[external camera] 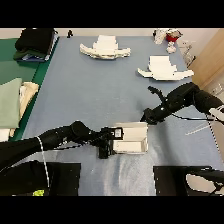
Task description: Fold the box.
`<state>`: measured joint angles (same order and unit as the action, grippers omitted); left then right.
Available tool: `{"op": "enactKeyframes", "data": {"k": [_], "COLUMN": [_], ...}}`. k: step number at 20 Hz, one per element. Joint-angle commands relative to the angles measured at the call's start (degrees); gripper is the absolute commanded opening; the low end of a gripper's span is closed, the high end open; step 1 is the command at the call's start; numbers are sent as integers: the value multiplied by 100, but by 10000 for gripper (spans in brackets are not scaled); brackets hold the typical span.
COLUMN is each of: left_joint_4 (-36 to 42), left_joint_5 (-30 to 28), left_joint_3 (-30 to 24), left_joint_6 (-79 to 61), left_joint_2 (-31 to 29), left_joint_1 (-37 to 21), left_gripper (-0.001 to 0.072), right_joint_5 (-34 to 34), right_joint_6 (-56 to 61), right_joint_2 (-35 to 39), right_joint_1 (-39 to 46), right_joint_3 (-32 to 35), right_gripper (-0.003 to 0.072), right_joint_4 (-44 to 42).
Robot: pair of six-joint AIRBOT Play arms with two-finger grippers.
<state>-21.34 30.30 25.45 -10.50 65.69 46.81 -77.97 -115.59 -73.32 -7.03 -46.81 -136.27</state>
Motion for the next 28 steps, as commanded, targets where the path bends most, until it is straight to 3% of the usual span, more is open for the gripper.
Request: {"op": "enactKeyframes", "data": {"k": [1, 9, 13, 19, 28], "left_joint_4": [9, 9, 9, 9, 9], "left_joint_5": [9, 11, 9, 11, 9], "left_joint_3": [2, 4, 4, 2, 2], "left_joint_6": [2, 2, 2, 2, 2], "left_joint_2": [0, 0, 0, 0, 0], "left_joint_1": [0, 0, 0, 0, 0], "left_gripper": [466, 466, 466, 466, 466], "right_joint_5": [-424, -354, -205, 588, 2249], "right_joint_6": [-577, -946, -1062, -1191, -1257], "right_joint_2": [0, 522, 835, 1399, 3047], "right_joint_1": [50, -15, -754, -1847, -2616], "right_joint_3": [-83, -72, -33, 382, 1593], "right_gripper": [-1, -1, -1, 0, 0], "right_joint_4": [-210, -212, 90, 1045, 1484]}}
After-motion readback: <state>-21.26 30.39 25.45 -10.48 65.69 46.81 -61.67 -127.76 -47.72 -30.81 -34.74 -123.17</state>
